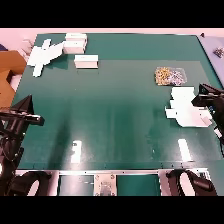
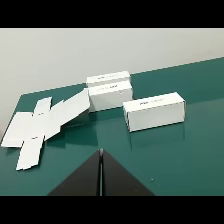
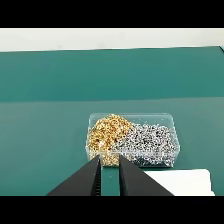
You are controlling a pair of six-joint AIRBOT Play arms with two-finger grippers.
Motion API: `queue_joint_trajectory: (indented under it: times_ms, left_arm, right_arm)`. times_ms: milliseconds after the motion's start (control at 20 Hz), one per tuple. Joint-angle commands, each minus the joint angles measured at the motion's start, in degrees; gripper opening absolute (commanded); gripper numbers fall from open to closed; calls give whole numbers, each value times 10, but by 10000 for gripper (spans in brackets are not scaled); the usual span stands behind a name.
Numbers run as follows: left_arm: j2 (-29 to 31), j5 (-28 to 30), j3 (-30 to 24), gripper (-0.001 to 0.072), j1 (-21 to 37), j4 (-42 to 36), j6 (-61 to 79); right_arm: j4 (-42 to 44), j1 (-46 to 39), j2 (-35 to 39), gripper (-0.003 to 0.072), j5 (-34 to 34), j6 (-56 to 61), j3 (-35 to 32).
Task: Fold the box and place the chain.
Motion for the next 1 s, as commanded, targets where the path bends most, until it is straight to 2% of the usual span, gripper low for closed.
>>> queue_joint_trajectory:
  times_ms: [0,100,200,350,450,550,600,650,850,950]
  left_arm:
    - [0,0,0,19,0,0,0]
    - [0,0,0,19,0,0,0]
    - [0,0,0,19,0,0,0]
    - [0,0,0,19,0,0,0]
    - [0,0,0,19,0,0,0]
    - [0,0,0,19,0,0,0]
    - [0,1,0,19,0,0,0]
    - [0,-2,0,19,0,0,0]
    - [0,-3,0,19,0,0,0]
    - [0,-3,0,19,0,0,0]
  right_arm:
    - [-22,0,0,151,15,2,0]
    - [-71,0,0,152,29,21,0]
    - [-153,-18,0,190,29,98,1]
    - [-269,-101,-2,191,29,250,7]
    - [-294,-187,-9,222,51,317,22]
    - [-333,-277,-32,247,119,347,60]
    - [-342,-313,-48,291,135,365,80]
    - [-346,-338,-66,291,139,375,102]
    - [-421,-361,-161,292,215,377,217]
    - [-429,-361,-205,292,247,380,262]
